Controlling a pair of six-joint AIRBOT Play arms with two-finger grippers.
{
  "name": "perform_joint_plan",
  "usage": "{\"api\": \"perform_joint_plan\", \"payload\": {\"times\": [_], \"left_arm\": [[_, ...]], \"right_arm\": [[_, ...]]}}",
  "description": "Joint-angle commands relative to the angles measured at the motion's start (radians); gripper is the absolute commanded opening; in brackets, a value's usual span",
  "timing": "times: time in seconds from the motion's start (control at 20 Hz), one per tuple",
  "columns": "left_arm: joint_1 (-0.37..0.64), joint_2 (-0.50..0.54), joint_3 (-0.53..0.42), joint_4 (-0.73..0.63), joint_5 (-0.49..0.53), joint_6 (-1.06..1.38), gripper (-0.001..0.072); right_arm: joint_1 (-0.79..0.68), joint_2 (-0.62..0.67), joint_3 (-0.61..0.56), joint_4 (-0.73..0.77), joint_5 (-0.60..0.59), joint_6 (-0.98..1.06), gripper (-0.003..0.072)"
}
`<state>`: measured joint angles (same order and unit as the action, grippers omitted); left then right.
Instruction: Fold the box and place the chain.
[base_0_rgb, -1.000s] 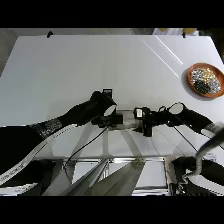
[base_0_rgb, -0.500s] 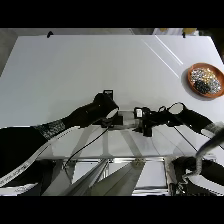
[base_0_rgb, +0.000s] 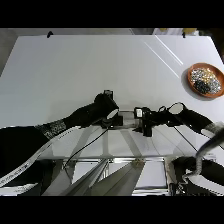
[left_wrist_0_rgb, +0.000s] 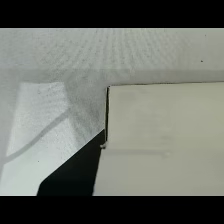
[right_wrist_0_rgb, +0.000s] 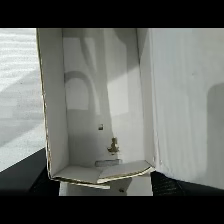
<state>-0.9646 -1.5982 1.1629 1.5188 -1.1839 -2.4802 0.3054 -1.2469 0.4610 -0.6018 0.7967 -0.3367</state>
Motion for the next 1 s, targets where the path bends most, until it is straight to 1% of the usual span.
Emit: {"api": "perform_joint_plan", "payload": {"times": [0.0,0.05,0.2,0.25,0.35,0.45,0.6,0.7,0.75,0.8,0.85,0.95], "left_arm": [[0.004,0.000,0.001,-0.002,-0.003,0.004,0.0021],[0.011,0.005,0.001,-0.018,-0.003,0.005,0.0073],[0.053,0.065,0.001,-0.044,-0.003,0.050,0.0316],[0.068,0.096,0.001,-0.044,-0.003,0.087,0.0349],[0.106,0.169,0.001,-0.045,-0.008,0.193,0.0349],[0.156,0.256,0.001,-0.044,-0.041,0.376,0.0349],[0.232,0.387,0.000,-0.045,-0.135,0.655,0.0360],[0.275,0.470,-0.008,-0.044,-0.226,0.803,0.0508],[0.291,0.512,-0.026,-0.046,-0.252,0.871,0.0562],[0.303,0.553,-0.060,-0.051,-0.255,0.926,0.0589],[0.314,0.597,-0.114,-0.074,-0.243,1.003,0.0585],[0.338,0.676,-0.264,-0.158,-0.191,1.226,0.0572]], "right_arm": [[0.000,0.000,0.000,0.000,0.000,-0.002,0.0292],[0.000,0.000,0.000,0.000,0.000,-0.002,0.0292],[0.000,0.000,0.000,0.000,0.000,-0.002,0.0292],[0.000,0.000,0.000,0.000,0.000,-0.002,0.0292],[0.000,0.000,0.000,0.000,0.000,-0.002,0.0292],[0.000,0.000,0.000,0.000,0.000,-0.002,0.0292],[0.000,0.000,0.000,0.000,0.000,-0.002,0.0292],[0.000,0.000,0.000,0.000,0.000,-0.002,0.0292],[0.000,0.000,0.000,0.000,0.000,-0.002,0.0292],[0.000,0.000,0.000,0.000,0.000,-0.002,0.0292],[0.000,0.000,0.000,0.000,0.000,-0.002,0.0292],[0.000,0.000,0.000,0.000,0.000,-0.002,0.0292]]}}
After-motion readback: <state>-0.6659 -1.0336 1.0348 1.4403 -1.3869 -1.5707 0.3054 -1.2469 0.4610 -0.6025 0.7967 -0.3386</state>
